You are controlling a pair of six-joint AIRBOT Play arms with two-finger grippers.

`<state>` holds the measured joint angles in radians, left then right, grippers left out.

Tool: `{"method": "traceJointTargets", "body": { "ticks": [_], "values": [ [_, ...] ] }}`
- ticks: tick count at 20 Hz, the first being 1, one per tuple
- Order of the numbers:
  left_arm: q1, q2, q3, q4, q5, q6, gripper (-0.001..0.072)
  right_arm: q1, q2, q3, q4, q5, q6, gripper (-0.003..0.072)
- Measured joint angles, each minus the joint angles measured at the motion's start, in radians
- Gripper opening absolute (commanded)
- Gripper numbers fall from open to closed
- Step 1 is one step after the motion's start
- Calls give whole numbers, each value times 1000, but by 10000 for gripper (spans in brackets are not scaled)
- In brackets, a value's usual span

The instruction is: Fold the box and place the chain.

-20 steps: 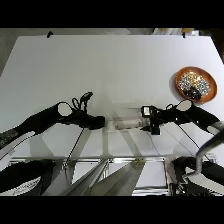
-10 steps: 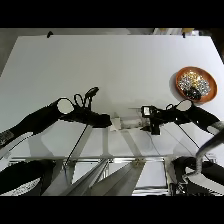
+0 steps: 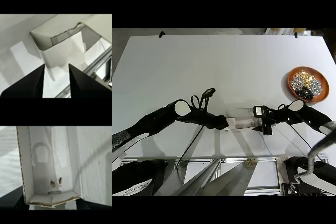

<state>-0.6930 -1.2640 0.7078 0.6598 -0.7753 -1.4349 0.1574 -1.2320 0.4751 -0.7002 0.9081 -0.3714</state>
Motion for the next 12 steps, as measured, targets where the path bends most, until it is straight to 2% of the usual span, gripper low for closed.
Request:
{"method": "traceJointTargets", "body": {
  "ticks": [6, 12],
  "values": [
    [-46, -15, 5, 16, 71, -34, 340, 0, 0, 0, 0, 0, 0, 440],
    [-89, -36, 57, 182, 106, -224, 340, 0, 0, 0, 0, 0, 0, 440]
  ]
}}
